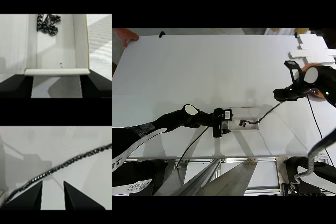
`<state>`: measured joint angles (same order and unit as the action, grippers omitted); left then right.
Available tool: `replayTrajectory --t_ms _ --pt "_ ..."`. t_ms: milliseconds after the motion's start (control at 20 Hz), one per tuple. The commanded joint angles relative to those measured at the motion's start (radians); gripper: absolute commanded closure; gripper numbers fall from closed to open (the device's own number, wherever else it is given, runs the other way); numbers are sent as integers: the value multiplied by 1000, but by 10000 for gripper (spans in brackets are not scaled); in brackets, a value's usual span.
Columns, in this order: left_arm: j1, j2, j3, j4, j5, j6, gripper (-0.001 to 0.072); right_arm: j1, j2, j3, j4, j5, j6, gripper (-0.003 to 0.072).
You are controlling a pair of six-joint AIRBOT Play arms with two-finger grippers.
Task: Fold the box and place the chain.
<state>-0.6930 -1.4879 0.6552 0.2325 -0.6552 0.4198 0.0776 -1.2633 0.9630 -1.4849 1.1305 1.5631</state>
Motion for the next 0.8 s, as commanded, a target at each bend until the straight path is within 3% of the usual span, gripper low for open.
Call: replayTrajectory --t_ms 0,750 --pt "0 1 0 0 0 0 376 -7 -85 -17 -4 -75 8 385" --pt "0 1 0 0 0 0 376 -2 -179 -21 -8 -26 106 412"
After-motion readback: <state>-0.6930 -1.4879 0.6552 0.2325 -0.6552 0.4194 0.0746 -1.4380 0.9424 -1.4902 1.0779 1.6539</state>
